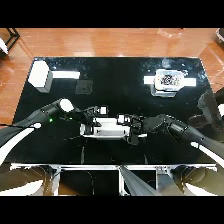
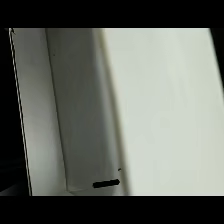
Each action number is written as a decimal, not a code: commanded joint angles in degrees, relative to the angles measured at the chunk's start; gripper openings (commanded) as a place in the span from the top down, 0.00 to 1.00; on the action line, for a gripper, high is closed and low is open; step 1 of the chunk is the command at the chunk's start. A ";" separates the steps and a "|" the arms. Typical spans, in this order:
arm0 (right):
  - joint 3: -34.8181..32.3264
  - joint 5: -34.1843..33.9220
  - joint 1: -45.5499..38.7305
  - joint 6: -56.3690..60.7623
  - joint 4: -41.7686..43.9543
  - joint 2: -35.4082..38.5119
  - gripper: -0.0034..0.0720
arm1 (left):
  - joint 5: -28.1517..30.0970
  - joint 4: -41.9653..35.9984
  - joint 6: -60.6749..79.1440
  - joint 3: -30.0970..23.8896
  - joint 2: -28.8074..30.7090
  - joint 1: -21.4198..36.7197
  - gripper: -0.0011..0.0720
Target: Fold the box and place the chain.
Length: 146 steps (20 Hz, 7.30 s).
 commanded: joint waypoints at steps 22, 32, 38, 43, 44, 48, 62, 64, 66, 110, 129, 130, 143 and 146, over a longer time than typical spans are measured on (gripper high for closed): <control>-0.11 1.75 0.39 0.02 -2.19 -1.01 0.18 | 0.37 -0.04 -0.02 0.02 -0.04 0.00 0.95; -0.11 3.19 0.37 0.02 -2.34 -1.25 0.50 | 0.04 -0.17 -2.38 0.02 0.28 0.02 0.86; -0.11 3.15 0.37 0.02 -2.36 -1.25 0.51 | -1.64 0.00 -5.09 0.74 2.29 0.15 0.28; -0.11 2.99 0.37 0.02 -2.38 -1.25 0.70 | -6.10 12.09 -18.71 1.31 8.15 3.17 0.11; -0.11 2.99 0.37 0.02 -2.38 -1.25 0.70 | -8.59 16.79 -23.21 1.79 10.08 4.35 0.11; -0.11 3.02 0.37 0.02 -2.38 -1.25 0.70 | -21.14 23.30 -36.96 4.81 18.43 10.95 0.41; -0.11 3.23 0.37 0.02 -2.38 -1.25 0.70 | 13.75 -24.57 -35.45 -10.08 22.34 -2.05 0.95; -0.11 3.80 0.37 0.02 -2.36 -1.25 0.70 | 17.55 -24.57 -35.45 -8.37 18.60 -2.99 0.95; -0.11 4.09 0.37 0.02 -2.38 -1.25 0.70 | 19.26 -24.46 -34.80 -7.04 14.93 -3.10 0.95; -0.11 2.54 0.37 0.09 -4.11 -1.25 0.70 | -3.58 13.14 -16.22 -9.14 19.58 -2.75 0.11; -0.11 2.56 0.37 0.09 -4.13 -1.25 0.70 | 3.54 11.23 -15.23 -9.25 16.96 -2.75 0.47; -0.11 2.56 0.37 0.09 -4.13 -1.25 0.70 | 3.45 10.67 -15.21 -9.25 16.96 -2.75 0.49; -0.11 2.56 0.37 0.09 -4.22 -1.25 0.70 | 5.31 0.50 -15.19 -9.25 15.19 -2.75 0.53; -0.11 2.56 0.37 0.09 -4.28 -1.25 0.70 | 3.54 -0.74 -14.97 -9.27 14.21 -2.75 0.53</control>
